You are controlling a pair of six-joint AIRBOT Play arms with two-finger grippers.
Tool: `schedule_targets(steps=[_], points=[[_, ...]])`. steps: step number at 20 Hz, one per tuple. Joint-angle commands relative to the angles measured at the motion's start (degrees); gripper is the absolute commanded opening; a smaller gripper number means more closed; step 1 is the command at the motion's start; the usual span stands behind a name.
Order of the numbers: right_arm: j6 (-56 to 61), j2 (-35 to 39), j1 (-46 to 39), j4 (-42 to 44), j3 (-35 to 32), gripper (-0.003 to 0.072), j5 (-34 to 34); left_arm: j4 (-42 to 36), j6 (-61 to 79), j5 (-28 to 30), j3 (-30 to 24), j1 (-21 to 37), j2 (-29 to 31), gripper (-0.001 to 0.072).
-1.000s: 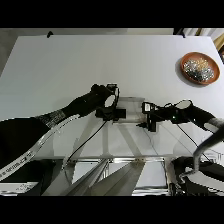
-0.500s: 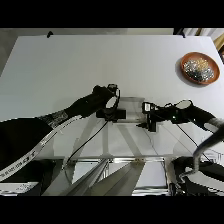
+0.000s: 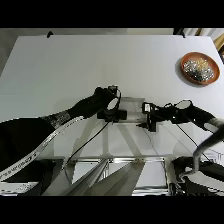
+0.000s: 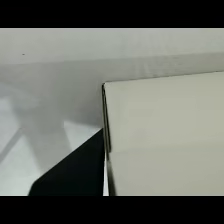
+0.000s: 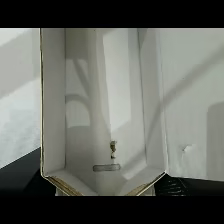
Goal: Fold the box and place the chain.
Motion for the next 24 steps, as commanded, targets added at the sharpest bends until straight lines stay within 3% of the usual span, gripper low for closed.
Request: schedule_targets(steps=[1, 6, 7, 12, 14, 16, 17, 24], points=[[0.24, 0.02, -0.02, 0.17, 0.04, 0.0470, 0.13, 0.07, -0.28, -0.44, 0.11, 0.02, 0.13, 0.0235], [0.24, 0.02, -0.02, 0.17, 0.04, 0.0471, 0.13, 0.07, -0.31, -0.46, 0.11, 0.02, 0.13, 0.0167], [0.24, 0.02, -0.02, 0.20, 0.04, 0.0471, 0.13, 0.04, -0.28, -0.46, 0.11, 0.02, 0.15, 0.0023], [0.24, 0.02, -0.02, 0.17, 0.04, 0.0471, 0.13, -0.66, -0.28, -0.48, 0.11, 0.02, 0.20, 0.0008], [0.24, 0.02, -0.02, 0.17, 0.04, 0.0471, 0.13, -0.83, -0.26, -0.48, 0.11, 0.02, 0.26, 0.0059], [0.24, 0.02, -0.02, 0.17, 0.04, 0.0471, 0.13, -0.83, -0.07, -0.44, 0.11, 0.04, 0.66, 0.0283], [0.24, 0.02, -0.02, 0.17, 0.04, 0.0471, 0.13, -0.83, -0.09, -0.39, 0.11, 0.15, 1.01, 0.0341], [0.24, 0.02, -0.02, 0.20, 0.04, 0.0471, 0.13, -1.29, -0.07, -0.57, 0.11, 3.17, 6.36, 0.0341]])
